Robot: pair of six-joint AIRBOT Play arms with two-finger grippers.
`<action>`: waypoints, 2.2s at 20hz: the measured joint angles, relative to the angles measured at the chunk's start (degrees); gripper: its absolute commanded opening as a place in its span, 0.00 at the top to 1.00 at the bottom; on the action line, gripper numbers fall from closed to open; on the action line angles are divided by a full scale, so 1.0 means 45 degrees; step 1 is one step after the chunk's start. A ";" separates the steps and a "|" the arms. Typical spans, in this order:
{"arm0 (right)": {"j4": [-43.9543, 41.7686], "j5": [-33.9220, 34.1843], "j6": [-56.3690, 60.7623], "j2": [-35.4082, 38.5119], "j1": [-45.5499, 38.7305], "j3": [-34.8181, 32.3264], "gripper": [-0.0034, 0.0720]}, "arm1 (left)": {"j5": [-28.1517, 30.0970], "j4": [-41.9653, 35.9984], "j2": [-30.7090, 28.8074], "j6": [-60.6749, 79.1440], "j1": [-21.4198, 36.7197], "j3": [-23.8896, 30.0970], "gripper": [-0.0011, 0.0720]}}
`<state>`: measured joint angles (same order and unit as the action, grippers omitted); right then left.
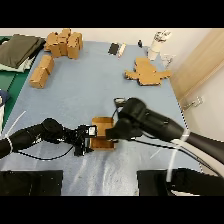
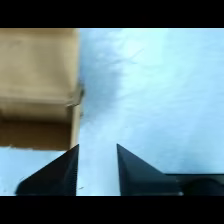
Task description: Fold the box.
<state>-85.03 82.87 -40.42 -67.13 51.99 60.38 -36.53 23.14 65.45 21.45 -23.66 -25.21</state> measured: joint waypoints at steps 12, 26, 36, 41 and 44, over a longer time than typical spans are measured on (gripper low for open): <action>-0.5017 -0.5280 -0.7922 -0.2540 -0.8602 -0.1020 0.95 | -0.0005 0.0000 0.0000 0.0000 0.0000 0.0000 0.24; -1.2774 -0.4911 -2.1580 -0.0962 -0.5139 -0.2837 0.95 | -0.0005 0.0000 0.0000 0.0000 0.0000 0.0000 0.24; -0.5056 -1.0127 -1.7165 0.1914 0.0408 -0.4624 0.95 | -0.0010 0.0000 0.0000 0.0000 0.0000 0.0000 0.24; -0.0962 -1.1579 -1.4829 0.3672 0.2098 -0.6115 0.76 | -0.0010 0.0000 0.0000 0.0000 0.0000 0.0000 0.24; 0.0413 -1.1846 -1.4406 0.4289 0.2458 -0.6465 0.39 | -0.0005 0.0005 0.0000 0.0000 0.0000 0.0000 0.24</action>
<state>-83.18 29.56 -105.25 -47.83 63.05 31.29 -36.56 23.16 65.45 21.45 -23.66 -25.21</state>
